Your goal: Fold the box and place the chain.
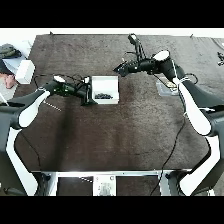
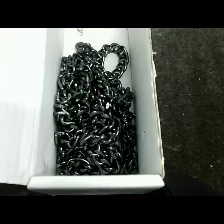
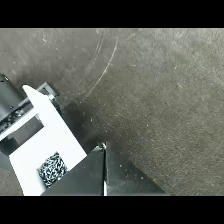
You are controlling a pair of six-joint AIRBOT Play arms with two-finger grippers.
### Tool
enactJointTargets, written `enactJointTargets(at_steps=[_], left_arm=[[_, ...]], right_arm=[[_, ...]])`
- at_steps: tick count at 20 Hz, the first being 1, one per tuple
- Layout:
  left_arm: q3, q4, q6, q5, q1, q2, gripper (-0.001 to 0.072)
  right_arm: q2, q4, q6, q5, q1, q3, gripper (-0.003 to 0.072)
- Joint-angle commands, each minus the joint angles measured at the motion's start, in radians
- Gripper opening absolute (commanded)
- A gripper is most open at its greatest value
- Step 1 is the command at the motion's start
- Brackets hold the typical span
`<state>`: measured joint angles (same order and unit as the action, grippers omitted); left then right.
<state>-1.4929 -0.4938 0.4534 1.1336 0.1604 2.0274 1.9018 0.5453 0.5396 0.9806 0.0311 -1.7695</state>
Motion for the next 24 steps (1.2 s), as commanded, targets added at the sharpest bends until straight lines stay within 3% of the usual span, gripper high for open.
enactJointTargets(at_steps=[1,7,12,13,18,24], left_arm=[[0.000,0.000,0.000,0.000,-0.001,0.000,0.0204],[0.000,0.000,0.000,0.000,-0.001,0.000,0.0204],[0.000,0.000,0.000,0.000,-0.001,0.000,0.0203],[0.000,0.000,0.000,0.000,-0.001,0.000,0.0203],[0.000,0.001,0.000,0.000,-0.001,0.000,0.0204],[0.000,0.001,0.000,0.000,-0.001,0.000,0.0204]], right_arm=[[0.065,0.034,0.021,0.108,0.002,-0.058,0.0050],[0.070,0.047,0.003,0.322,0.016,-0.061,0.0052],[0.066,0.079,-0.094,0.340,0.060,-0.061,0.0090],[0.066,0.082,-0.108,0.327,0.069,-0.061,0.0215],[0.066,0.171,-0.140,0.322,0.101,-0.061,0.0222],[0.066,0.177,-0.226,0.352,0.115,-0.061,0.0224]])
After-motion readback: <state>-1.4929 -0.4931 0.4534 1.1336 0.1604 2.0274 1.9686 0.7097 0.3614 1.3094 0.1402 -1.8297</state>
